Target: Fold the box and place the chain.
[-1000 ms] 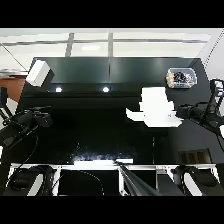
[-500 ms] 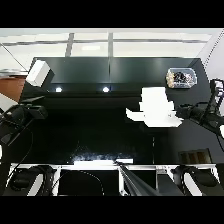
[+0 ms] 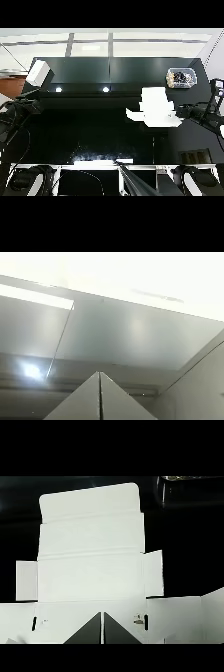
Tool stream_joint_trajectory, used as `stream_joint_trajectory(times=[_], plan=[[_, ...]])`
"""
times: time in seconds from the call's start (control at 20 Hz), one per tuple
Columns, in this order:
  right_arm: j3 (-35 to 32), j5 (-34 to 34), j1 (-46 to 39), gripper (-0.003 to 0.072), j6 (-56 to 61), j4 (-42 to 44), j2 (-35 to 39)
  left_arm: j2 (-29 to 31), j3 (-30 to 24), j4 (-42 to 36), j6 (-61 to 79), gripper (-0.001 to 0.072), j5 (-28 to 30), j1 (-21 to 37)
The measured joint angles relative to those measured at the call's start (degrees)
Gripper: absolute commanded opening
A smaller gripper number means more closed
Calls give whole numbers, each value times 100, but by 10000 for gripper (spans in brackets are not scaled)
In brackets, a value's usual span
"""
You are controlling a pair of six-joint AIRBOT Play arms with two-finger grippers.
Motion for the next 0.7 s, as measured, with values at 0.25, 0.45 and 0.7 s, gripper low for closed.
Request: stream_joint_trajectory(times=[0.25, 0.45, 0.7], plan=[[0, 66, 0, 690, 2, -26, -2, -28, 2, -153, 0, 716, -197, 0], [9, 122, -55, 688, 155, -358, -2, -157, 0, -264, -4, 698, -640, 2], [450, 376, -1152, 688, 1189, -1582, -564, -245, 0, -481, -7, 699, -852, 2]])
